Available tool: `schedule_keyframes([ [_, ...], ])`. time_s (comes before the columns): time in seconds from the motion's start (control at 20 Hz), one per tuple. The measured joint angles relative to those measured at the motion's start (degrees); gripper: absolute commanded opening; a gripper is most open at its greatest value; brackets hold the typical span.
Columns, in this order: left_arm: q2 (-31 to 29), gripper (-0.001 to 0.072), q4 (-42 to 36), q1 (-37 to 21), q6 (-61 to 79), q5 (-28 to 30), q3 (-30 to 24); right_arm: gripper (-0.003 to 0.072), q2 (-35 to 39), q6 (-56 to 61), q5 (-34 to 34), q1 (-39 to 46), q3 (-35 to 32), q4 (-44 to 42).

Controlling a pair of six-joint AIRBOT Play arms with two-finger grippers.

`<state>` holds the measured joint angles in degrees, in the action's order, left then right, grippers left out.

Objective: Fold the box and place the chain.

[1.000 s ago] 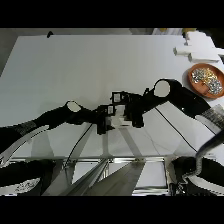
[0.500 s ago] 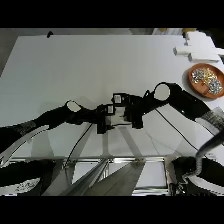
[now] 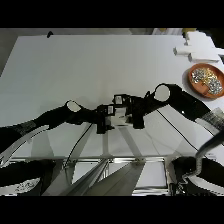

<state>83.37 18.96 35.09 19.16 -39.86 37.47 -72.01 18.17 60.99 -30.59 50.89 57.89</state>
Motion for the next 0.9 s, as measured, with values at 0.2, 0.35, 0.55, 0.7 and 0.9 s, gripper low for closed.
schedule_keyframes([
  [0.2, 0.0, 0.0206, -0.02, 0.0, -0.02, 0.07, 0.0, 0.0336, 1.57, 0.02, 0.68, -0.02, 0.0, -1.05],
  [0.35, 0.0, 0.0206, -0.04, 0.02, -0.04, 0.09, 0.0, 0.0228, 2.1, 0.52, 0.83, -0.02, 0.0, -1.33],
  [0.55, 0.0, 0.0206, -0.07, 0.02, -0.07, 0.11, 0.0, 0.0154, 2.34, 1.31, 0.81, -0.02, 0.0, -0.37],
  [0.7, 0.0, 0.0206, -0.09, 0.02, -0.11, 0.13, 0.0, 0.0125, 2.38, 2.08, 0.68, -0.02, -0.02, 0.68],
  [0.9, 0.0, 0.0206, -0.17, 0.02, -0.28, 0.17, 0.0, 0.0105, 2.38, 2.89, -0.22, -0.04, -0.26, 1.49],
])
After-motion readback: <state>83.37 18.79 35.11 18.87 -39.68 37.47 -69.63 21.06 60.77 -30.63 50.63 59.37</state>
